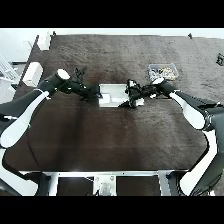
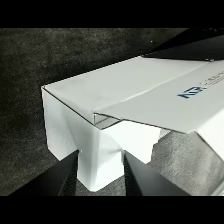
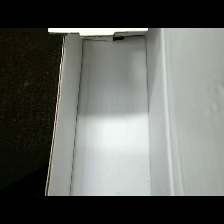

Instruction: Fold the box and place the chain.

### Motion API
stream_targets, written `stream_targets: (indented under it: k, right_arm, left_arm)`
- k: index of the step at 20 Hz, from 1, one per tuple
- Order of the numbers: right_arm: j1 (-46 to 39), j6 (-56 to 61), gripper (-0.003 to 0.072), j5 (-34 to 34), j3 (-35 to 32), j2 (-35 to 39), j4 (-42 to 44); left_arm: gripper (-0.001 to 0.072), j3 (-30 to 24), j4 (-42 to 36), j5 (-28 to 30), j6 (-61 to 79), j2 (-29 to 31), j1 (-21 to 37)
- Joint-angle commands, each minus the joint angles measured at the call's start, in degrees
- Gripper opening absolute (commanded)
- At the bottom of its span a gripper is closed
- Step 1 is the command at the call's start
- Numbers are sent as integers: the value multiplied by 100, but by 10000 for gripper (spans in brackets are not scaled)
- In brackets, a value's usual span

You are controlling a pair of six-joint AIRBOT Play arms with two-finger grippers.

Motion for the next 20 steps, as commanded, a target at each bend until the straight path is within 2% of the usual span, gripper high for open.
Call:
stream_targets:
  k: [1, 5, 16, 20]
  right_arm:
    - [2, 2, 553, 0, -2, -4, 4]
    - [2, 2, 553, 0, -2, -4, 4]
    - [2, 2, 553, 0, -2, -4, 4]
    - [2, 2, 553, 0, -2, -4, 4]
  left_arm:
    - [324, 184, 638, 107, -588, 0, -140]
    - [324, 284, 1058, 234, -946, -2, -251]
    - [324, 330, 1255, 494, -1115, -11, -444]
    - [324, 457, 1851, 385, -1611, -76, -581]
